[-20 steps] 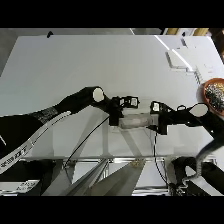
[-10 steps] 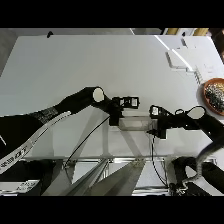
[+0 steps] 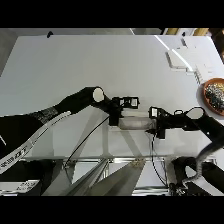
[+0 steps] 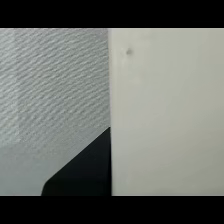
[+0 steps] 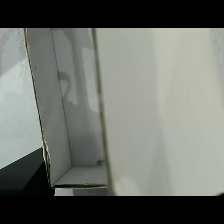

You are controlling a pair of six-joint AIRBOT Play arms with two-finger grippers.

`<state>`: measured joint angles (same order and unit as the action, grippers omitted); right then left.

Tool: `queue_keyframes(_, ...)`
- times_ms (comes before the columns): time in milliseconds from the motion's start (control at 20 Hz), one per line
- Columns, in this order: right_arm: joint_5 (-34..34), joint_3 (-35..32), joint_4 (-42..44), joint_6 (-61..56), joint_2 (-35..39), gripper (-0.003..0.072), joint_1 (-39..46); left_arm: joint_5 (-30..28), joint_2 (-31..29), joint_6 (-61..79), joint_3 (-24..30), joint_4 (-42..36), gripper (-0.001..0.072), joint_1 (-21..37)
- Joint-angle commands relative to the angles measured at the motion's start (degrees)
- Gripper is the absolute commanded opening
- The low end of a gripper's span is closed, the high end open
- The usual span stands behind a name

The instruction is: Fold the box and place the chain.

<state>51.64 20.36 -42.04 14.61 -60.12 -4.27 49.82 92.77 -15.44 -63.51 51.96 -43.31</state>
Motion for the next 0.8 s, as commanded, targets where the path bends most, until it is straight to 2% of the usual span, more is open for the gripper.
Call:
queue_keyframes(0,-0.02,-0.04,0.55,0.94,-1.33,0.0546,-0.07,-0.11,0.00,-0.02,-0.02,-0.07,0.0008,0.00)
queue_keyframes(250,-0.09,-0.04,0.52,2.45,-2.69,0.0512,-0.07,-0.11,0.00,-0.02,-0.02,-0.07,0.0008,0.00)
queue_keyframes(350,-0.15,-0.04,0.50,2.60,-2.69,0.0433,-0.07,-0.11,0.00,-0.02,-0.02,-0.07,0.0008,0.00)
queue_keyframes(450,-0.11,-0.04,0.52,3.52,-2.69,0.0428,-0.07,-0.11,0.00,-0.02,-0.02,-0.07,0.0008,0.00)
queue_keyframes(500,-0.11,-0.02,0.50,3.52,-2.69,0.0399,-0.07,-0.11,0.00,-0.02,-0.02,-0.07,0.0008,0.00)
queue_keyframes(750,-0.11,-0.04,0.50,3.50,-2.69,0.0398,-0.07,-0.11,0.00,-0.02,-0.02,-0.07,0.0008,0.00)
